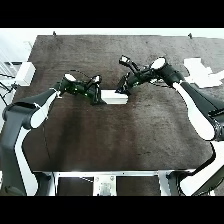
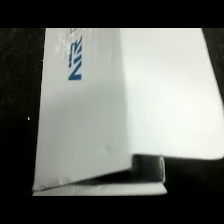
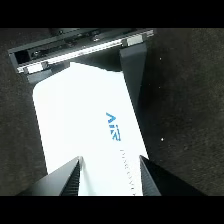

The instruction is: Fold the box and place the chain.

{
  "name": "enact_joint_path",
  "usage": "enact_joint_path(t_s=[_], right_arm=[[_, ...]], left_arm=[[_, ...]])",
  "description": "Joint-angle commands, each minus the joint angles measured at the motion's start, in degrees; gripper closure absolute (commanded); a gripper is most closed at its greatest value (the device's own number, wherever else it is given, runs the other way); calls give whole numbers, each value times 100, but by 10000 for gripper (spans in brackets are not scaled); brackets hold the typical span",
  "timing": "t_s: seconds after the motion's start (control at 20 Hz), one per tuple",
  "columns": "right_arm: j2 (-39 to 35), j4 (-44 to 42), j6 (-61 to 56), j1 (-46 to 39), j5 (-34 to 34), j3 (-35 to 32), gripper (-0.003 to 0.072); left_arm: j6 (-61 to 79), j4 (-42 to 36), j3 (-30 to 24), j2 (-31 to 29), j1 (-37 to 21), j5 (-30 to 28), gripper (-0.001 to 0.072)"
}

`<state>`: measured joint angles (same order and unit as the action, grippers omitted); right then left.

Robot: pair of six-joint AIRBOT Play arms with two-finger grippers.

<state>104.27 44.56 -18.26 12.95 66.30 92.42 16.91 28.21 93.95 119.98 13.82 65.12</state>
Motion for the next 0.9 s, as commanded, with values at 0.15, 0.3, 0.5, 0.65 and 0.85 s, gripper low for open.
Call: enact_joint_path(t_s=[0.15,0.3,0.5,0.65,0.85], right_arm=[[37,4,229,20,348,2,268],[39,7,232,17,382,-2,268],[48,7,251,24,374,-2,268],[63,4,249,24,92,-2,269],[63,4,251,26,-197,-2,290]], left_arm=[[4,2,4,-4,-7,2,173],[4,2,4,-4,-7,2,174],[4,2,4,-4,-7,0,174],[4,2,2,-4,-7,0,174],[4,2,4,-4,-7,0,174]])
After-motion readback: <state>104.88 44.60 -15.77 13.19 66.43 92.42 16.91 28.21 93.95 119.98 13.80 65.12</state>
